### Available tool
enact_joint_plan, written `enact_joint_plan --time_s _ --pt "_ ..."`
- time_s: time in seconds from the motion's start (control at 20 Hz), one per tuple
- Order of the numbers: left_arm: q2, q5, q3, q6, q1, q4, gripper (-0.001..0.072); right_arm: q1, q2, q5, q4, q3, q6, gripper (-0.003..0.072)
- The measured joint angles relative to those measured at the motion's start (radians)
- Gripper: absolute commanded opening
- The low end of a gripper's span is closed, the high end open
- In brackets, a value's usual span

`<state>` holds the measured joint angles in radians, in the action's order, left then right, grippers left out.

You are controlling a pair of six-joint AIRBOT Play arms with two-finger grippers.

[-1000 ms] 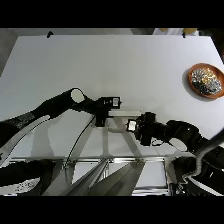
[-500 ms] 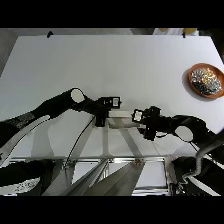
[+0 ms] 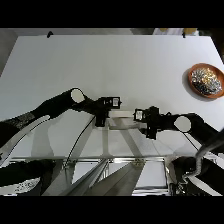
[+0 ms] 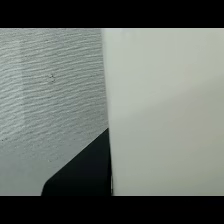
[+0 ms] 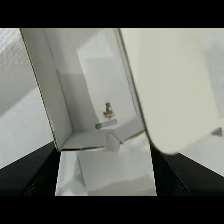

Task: Fold the box and place the chain.

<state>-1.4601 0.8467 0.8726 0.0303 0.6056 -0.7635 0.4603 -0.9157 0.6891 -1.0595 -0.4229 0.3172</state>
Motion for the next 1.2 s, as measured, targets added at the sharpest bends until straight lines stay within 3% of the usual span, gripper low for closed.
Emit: enact_joint_plan --time_s 0.75,1.2 --pt "0.000 0.000 0.000 0.000 0.000 0.000 0.0012 -0.219 -0.149 0.103 0.345 0.000 -0.535 0.0597" --pt "0.000 0.000 0.000 0.000 0.000 0.000 0.0012 -0.246 -0.210 0.102 0.463 0.000 -0.647 0.0598"
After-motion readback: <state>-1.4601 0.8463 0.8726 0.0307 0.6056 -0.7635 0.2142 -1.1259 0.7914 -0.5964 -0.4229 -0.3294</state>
